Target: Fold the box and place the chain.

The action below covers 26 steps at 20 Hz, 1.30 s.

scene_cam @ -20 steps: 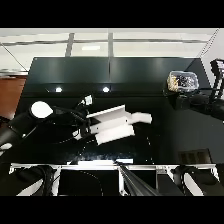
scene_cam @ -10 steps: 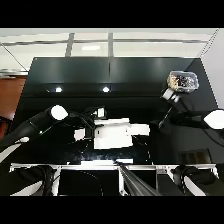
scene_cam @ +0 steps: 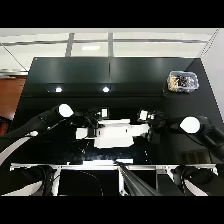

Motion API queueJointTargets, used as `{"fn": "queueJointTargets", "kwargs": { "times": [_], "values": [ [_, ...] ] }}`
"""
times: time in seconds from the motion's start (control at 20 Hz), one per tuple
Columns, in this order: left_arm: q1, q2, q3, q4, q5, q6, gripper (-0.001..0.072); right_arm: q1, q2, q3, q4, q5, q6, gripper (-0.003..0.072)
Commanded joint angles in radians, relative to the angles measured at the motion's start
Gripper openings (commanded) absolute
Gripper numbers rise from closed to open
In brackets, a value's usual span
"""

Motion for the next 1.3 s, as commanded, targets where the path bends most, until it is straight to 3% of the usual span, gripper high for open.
{"fn": "queueJointTargets", "kwargs": {
  "times": [0.0,0.5,0.95,1.25],
  "values": [
    [0.001,-0.013,0.002,0.003,-0.002,0.004,0.0027,0.057,-0.051,-0.004,0.010,-0.019,-0.084,0.0646],
    [0.000,-0.013,0.002,0.003,-0.005,0.004,0.0027,0.183,-0.164,-0.006,0.134,-0.004,-0.211,0.0645],
    [0.000,-0.013,0.002,0.003,-0.008,0.003,0.0027,0.245,-0.163,0.000,0.171,-0.153,-0.169,0.0645],
    [0.000,-0.013,0.002,0.003,-0.009,0.003,0.0027,0.229,-0.105,0.027,0.123,-0.139,-0.053,0.0645]
  ]
}}
